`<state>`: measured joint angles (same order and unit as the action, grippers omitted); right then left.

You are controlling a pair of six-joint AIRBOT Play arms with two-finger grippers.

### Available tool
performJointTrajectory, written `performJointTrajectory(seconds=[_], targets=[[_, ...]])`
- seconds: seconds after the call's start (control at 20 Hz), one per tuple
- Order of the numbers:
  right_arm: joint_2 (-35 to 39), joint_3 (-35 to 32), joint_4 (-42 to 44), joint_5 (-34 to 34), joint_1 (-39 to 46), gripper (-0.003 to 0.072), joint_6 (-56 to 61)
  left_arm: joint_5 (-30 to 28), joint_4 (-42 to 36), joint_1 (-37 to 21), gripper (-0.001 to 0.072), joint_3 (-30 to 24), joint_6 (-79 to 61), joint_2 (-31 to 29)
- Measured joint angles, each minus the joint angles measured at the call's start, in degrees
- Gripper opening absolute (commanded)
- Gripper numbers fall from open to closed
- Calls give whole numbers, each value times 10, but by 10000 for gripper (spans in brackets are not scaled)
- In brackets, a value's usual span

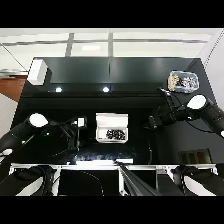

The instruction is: Fold the box and place the chain.

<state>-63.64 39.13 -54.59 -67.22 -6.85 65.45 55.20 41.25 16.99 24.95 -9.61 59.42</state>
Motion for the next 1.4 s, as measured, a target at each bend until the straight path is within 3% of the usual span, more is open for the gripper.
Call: performJointTrajectory(seconds=[0.2, 0.6, 1.4], targets=[[0, 0, 1, 0, 0, 698, 3, -16, -19, 24, 703, 8, -27, 41], [0, 0, 1, 0, 0, 698, 3, -33, -76, 33, 703, 11, -40, 69], [0, 0, 1, 7, 0, 698, 3, -56, -111, 34, 701, 13, -47, 78]])
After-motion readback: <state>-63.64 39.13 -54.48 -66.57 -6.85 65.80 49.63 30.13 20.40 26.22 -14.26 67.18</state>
